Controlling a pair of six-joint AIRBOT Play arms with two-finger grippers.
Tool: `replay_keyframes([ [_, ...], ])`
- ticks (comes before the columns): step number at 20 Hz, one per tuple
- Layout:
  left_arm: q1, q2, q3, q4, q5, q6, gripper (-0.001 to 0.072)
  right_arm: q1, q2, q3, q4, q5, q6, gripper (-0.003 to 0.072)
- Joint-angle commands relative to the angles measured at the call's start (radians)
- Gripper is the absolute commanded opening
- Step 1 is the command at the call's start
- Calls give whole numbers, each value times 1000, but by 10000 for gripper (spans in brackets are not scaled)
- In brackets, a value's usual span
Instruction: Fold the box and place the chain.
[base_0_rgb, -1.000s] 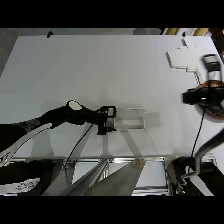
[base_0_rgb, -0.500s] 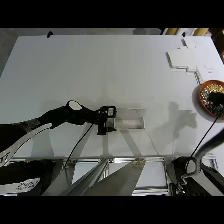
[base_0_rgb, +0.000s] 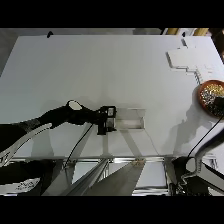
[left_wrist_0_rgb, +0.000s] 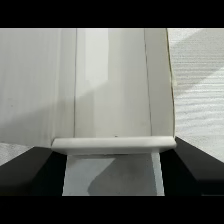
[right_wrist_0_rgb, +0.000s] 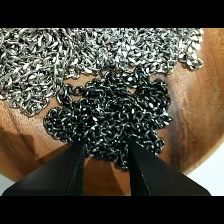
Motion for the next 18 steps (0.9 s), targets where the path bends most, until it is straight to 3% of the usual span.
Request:
replay_keyframes([
  [1, 0, 0, 0, 0, 0, 0, 149, -9, -55, 0, 43, -45, -26, 268],
  [6, 0, 0, 0, 0, 0, 0, 149, -9, -84, 0, 51, -79, -26, 253],
  [8, 0, 0, 0, 0, 0, 0, 149, -9, -93, 0, 51, -80, -26, 155],
  [10, 0, 0, 0, 0, 0, 0, 149, -9, -93, 0, 51, -77, -26, 148],
  [12, 0, 0, 0, 0, 0, 0, 149, -8, -83, 0, 57, -43, -26, 16],
  [18, 0, 0, 0, 0, 0, 0, 149, 66, 126, 0, 67, 18, -53, 16],
])
